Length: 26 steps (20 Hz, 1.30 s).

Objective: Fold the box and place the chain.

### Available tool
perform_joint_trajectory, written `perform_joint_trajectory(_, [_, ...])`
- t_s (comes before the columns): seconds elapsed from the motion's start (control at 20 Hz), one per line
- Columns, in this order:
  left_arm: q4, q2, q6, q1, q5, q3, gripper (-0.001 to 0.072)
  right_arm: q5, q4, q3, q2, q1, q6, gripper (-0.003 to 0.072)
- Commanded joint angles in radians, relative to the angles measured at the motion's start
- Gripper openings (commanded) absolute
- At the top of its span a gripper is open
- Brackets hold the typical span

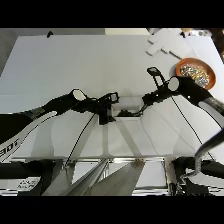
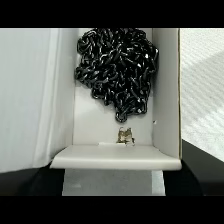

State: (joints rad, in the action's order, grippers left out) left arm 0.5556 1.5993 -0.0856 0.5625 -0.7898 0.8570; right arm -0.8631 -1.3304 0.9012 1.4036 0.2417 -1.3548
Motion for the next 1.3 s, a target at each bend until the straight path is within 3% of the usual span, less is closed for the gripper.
perform_joint_trajectory(0.0, [0.000, -0.001, 0.000, 0.000, 0.000, 0.001, 0.0012, -0.005, -0.039, -0.013, 0.010, 0.002, -0.039, 0.0339])
perform_joint_trajectory(0.7, [0.000, -0.001, 0.000, 0.000, 0.000, 0.001, 0.0012, 0.064, 0.029, -0.033, 0.003, 0.003, -0.016, 0.0330])
perform_joint_trajectory(1.15, [0.000, -0.001, 0.000, 0.000, 0.000, 0.001, 0.0012, 0.099, -0.012, -0.033, 0.014, 0.066, -0.025, 0.0075])
perform_joint_trajectory(1.25, [0.000, -0.001, 0.000, 0.000, 0.000, 0.001, 0.0012, 0.095, -0.025, -0.033, 0.015, 0.069, -0.025, 0.0076])
